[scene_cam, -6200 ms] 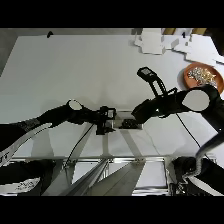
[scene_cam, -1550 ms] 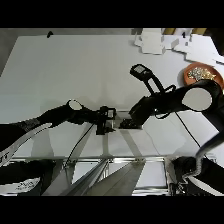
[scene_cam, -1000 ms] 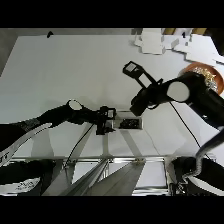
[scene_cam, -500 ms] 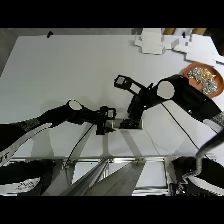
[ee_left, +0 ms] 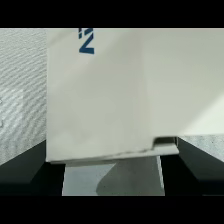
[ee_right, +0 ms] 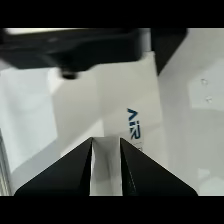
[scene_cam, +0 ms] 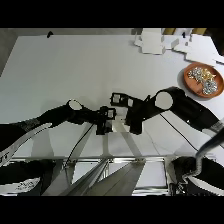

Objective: Fold the box and place the chain.

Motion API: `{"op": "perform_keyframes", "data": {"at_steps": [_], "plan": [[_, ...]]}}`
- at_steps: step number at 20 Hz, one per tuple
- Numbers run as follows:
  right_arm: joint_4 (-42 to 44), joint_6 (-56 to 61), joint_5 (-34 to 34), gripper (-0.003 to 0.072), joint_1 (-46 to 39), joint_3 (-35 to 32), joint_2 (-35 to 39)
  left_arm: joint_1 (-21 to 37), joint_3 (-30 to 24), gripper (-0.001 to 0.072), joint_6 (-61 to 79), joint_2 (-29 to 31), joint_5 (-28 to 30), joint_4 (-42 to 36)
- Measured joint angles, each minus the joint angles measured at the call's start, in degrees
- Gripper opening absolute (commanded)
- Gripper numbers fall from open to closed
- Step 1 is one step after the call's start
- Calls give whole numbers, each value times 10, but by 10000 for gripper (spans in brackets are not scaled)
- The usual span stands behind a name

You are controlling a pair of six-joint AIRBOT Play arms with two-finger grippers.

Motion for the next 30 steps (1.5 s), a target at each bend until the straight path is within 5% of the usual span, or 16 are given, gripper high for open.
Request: {"op": "perform_keyframes", "data": {"at_steps": [2,14,21,30], "plan": [[1,-10,-3,321,11,-11,4,0,0,150,0,0,0,0],[-35,-20,-56,317,31,-23,8,0,0,150,0,0,0,0],[-47,-21,-71,156,31,-23,8,0,0,150,-2,0,0,-2],[-49,-20,-91,162,31,-32,8,0,0,150,-1,0,0,-1]]}}
